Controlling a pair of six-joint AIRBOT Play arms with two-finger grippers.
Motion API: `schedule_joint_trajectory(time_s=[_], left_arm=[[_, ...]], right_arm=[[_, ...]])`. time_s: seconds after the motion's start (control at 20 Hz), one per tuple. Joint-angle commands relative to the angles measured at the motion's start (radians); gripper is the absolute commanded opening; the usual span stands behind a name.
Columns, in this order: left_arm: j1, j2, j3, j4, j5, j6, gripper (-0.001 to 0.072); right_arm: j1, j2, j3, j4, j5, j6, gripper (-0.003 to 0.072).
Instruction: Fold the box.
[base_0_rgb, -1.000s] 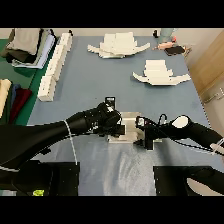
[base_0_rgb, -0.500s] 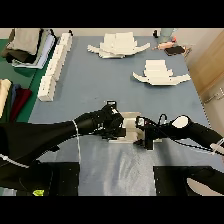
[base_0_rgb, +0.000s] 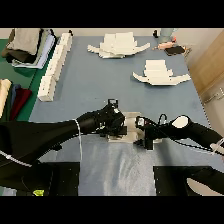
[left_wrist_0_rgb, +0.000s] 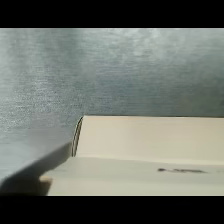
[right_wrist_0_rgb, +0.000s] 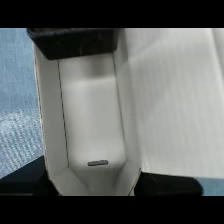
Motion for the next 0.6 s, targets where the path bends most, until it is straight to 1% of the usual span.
schedule_joint_trajectory(time_s=[0.0,0.2,0.3,0.4,0.55], left_arm=[[0.001,0.002,0.02,0.002,-0.082,0.0,0.0569],[0.001,0.021,0.047,0.001,-0.13,0.0,0.0569],[0.005,0.057,0.063,0.003,-0.181,0.027,0.0569],[0.026,0.111,0.084,-0.002,-0.27,0.055,0.0569],[0.057,0.225,0.09,-0.014,-0.359,0.077,0.0566]], right_arm=[[-0.001,0.001,0.0,0.0,0.0,0.001,0.0539],[-0.001,0.001,0.0,0.0,0.0,0.001,0.0539],[-0.001,0.001,0.001,0.0,0.0,0.001,0.0539],[-0.001,0.001,0.001,0.0,0.0,0.001,0.0539],[-0.001,0.001,0.001,0.0,0.0,0.001,0.0539]])
